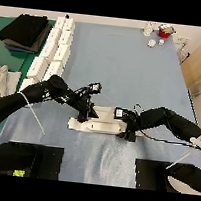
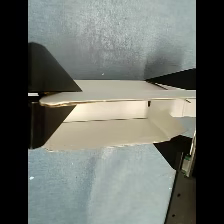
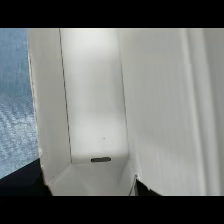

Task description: Fold the box.

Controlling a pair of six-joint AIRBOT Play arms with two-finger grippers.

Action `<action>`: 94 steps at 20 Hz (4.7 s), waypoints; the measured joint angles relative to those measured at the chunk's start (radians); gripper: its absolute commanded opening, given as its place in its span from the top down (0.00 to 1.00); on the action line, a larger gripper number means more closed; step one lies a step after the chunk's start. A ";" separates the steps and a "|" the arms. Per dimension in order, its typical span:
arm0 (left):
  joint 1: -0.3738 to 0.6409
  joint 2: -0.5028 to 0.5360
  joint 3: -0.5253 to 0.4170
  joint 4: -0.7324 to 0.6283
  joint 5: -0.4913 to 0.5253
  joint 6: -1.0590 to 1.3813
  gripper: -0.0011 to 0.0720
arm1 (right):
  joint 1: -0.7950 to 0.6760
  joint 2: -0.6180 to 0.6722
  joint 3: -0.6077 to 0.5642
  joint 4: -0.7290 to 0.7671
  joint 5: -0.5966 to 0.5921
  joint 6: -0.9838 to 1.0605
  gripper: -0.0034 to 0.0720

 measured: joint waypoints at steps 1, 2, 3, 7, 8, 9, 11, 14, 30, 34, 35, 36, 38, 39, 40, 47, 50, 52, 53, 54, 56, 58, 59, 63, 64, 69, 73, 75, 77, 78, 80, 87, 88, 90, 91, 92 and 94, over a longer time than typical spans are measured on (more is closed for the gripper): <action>0.000 0.000 0.000 0.000 0.000 0.000 0.97 | 0.000 0.000 0.000 0.000 0.002 0.000 0.27; 0.000 0.000 0.000 0.000 0.000 0.000 0.97 | 0.000 0.000 -0.001 0.000 0.003 0.000 0.27; 0.000 0.000 0.000 0.000 0.000 0.000 0.97 | 0.000 0.000 -0.002 0.000 0.002 0.000 0.27; 0.000 0.000 0.000 0.000 0.000 0.000 0.97 | 0.000 0.000 -0.005 -0.002 0.002 0.000 0.27; 0.000 0.000 0.000 0.000 0.000 0.000 0.97 | 0.000 0.000 -0.005 -0.002 0.000 0.000 0.27; 0.000 0.000 0.000 0.000 0.000 0.000 0.97 | 0.000 0.000 -0.004 -0.003 0.000 0.000 0.27; 0.000 0.000 0.000 0.000 0.000 0.000 0.97 | 0.000 0.000 -0.004 -0.005 -0.001 0.000 0.27; 0.000 0.000 0.000 0.000 0.000 0.000 0.97 | 0.000 0.000 -0.004 -0.006 -0.002 0.000 0.27; -0.001 0.001 0.000 -0.004 0.031 0.001 0.97 | 0.000 0.000 -0.004 -0.009 -0.006 0.001 0.27; -0.001 0.000 0.000 -0.004 0.027 0.000 0.96 | 0.000 0.000 -0.004 -0.009 -0.006 0.001 0.27; -0.001 0.000 0.000 -0.004 0.026 -0.001 0.96 | 0.000 0.000 -0.004 -0.009 -0.006 0.001 0.27; -0.001 0.000 0.000 -0.004 0.024 -0.004 0.96 | 0.000 0.000 -0.004 -0.009 -0.006 0.001 0.27; -0.004 -0.002 0.000 0.007 0.035 -0.007 0.53 | 0.000 0.000 -0.004 -0.009 -0.008 0.000 0.27; -0.002 -0.004 -0.002 0.028 0.032 -0.008 0.49 | 0.001 0.000 -0.004 -0.010 -0.011 -0.002 0.27; 0.001 -0.001 0.000 0.005 0.035 -0.014 0.49 | 0.001 0.000 -0.004 -0.010 -0.011 -0.001 0.27; 0.048 0.070 0.014 0.126 -0.027 -0.246 0.49 | 0.001 0.000 -0.005 -0.010 -0.008 -0.001 0.27; 0.085 0.142 0.022 0.241 -0.135 -0.467 0.88 | 0.001 0.000 -0.005 -0.010 -0.008 0.000 0.27; 0.089 0.173 0.023 0.264 -0.220 -0.608 0.97 | 0.001 0.000 -0.005 -0.010 -0.007 0.000 0.27; 0.079 0.180 0.020 0.257 -0.259 -0.662 0.97 | 0.001 0.000 -0.005 -0.010 -0.007 0.000 0.27; 0.060 0.186 0.016 0.232 -0.280 -0.708 0.97 | 0.001 0.000 -0.005 -0.010 -0.007 0.000 0.27; 0.005 0.190 0.010 0.154 -0.272 -0.775 0.97 | 0.001 0.000 -0.005 -0.009 -0.006 0.000 0.27; -0.045 0.181 0.019 0.100 -0.202 -0.836 0.97 | 0.001 0.000 -0.005 -0.009 -0.006 0.000 0.27; -0.059 0.171 0.030 0.082 -0.159 -0.868 0.97 | 0.001 0.000 -0.005 -0.009 -0.006 0.000 0.27; -0.068 0.115 0.080 0.027 -0.038 -0.948 0.97 | 0.001 0.000 -0.005 -0.009 -0.005 0.002 0.27; -0.065 0.100 0.087 0.021 -0.013 -0.962 0.97 | 0.001 0.000 -0.005 -0.009 -0.005 0.002 0.27; -0.034 0.024 0.101 0.014 0.068 -1.036 0.97 | 0.001 0.000 -0.005 -0.008 -0.005 0.002 0.27; -0.022 -0.042 0.102 0.057 0.095 -1.086 0.97 | 0.001 0.000 -0.005 -0.009 -0.005 0.002 0.27; -0.021 -0.080 0.101 0.072 0.095 -1.106 0.97 | 0.001 0.000 -0.005 -0.008 -0.005 0.001 0.27; -0.021 -0.106 0.100 0.075 0.094 -1.116 0.97 | 0.001 0.000 -0.005 -0.008 -0.005 0.000 0.27; -0.021 -0.114 0.099 0.076 0.093 -1.119 0.97 | 0.001 0.000 -0.005 -0.008 -0.005 0.000 0.27; -0.021 -0.126 0.099 0.077 0.092 -1.124 0.97 | 0.001 0.000 -0.005 -0.008 -0.005 0.000 0.27; -0.020 -0.110 0.110 0.044 0.084 -1.063 0.97 | 0.001 0.000 -0.005 -0.009 -0.006 0.000 0.27; -0.019 -0.087 0.114 0.047 0.081 -1.047 0.97 | 0.001 0.000 -0.005 -0.009 -0.005 0.000 0.27; -0.019 -0.021 0.121 0.064 0.079 -1.025 0.97 | 0.001 0.000 -0.005 -0.009 -0.005 -0.001 0.27; -0.019 0.023 0.123 0.087 0.075 -1.018 0.97 | 0.001 0.000 -0.005 -0.009 -0.005 -0.001 0.27; -0.019 0.073 0.125 0.109 0.068 -1.012 0.97 | 0.001 0.000 -0.005 -0.009 -0.005 -0.001 0.27; -0.019 0.172 0.120 0.161 0.049 -1.006 0.97 | 0.001 0.000 -0.005 -0.009 -0.005 -0.001 0.27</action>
